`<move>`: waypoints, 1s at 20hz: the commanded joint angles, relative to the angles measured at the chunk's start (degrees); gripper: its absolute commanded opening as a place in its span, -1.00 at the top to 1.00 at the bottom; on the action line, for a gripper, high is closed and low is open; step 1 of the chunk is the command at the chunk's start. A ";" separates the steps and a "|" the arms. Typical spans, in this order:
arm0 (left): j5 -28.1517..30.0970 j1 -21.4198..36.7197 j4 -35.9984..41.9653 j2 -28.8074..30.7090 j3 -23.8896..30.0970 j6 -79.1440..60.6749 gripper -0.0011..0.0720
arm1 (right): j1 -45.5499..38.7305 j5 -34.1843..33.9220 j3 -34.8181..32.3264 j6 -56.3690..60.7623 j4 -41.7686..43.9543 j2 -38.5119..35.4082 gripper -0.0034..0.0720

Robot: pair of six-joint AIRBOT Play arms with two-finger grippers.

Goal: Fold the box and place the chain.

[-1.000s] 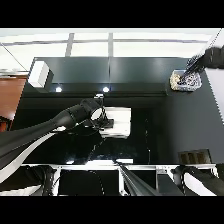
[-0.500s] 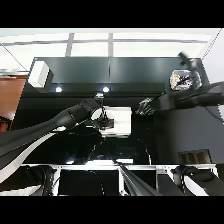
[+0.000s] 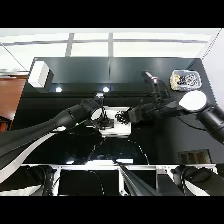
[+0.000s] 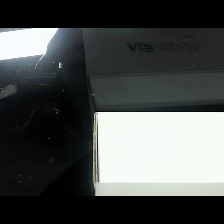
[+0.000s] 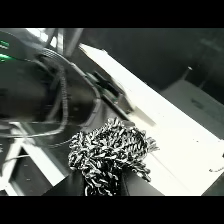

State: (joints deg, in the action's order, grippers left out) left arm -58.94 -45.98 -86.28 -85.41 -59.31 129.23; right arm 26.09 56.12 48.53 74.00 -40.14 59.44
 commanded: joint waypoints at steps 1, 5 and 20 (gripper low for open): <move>-0.02 0.04 -0.02 -0.04 -0.04 -0.02 0.90 | 2.25 -2.69 -0.94 3.69 -5.64 2.32 0.87; -0.02 0.04 -0.02 -0.04 -0.04 -0.02 0.90 | 2.23 -2.84 -2.75 4.07 -7.54 2.38 0.87; -0.33 0.07 0.39 -0.02 -0.46 0.31 0.90 | -22.51 14.05 -1.66 13.44 -35.63 -11.30 0.04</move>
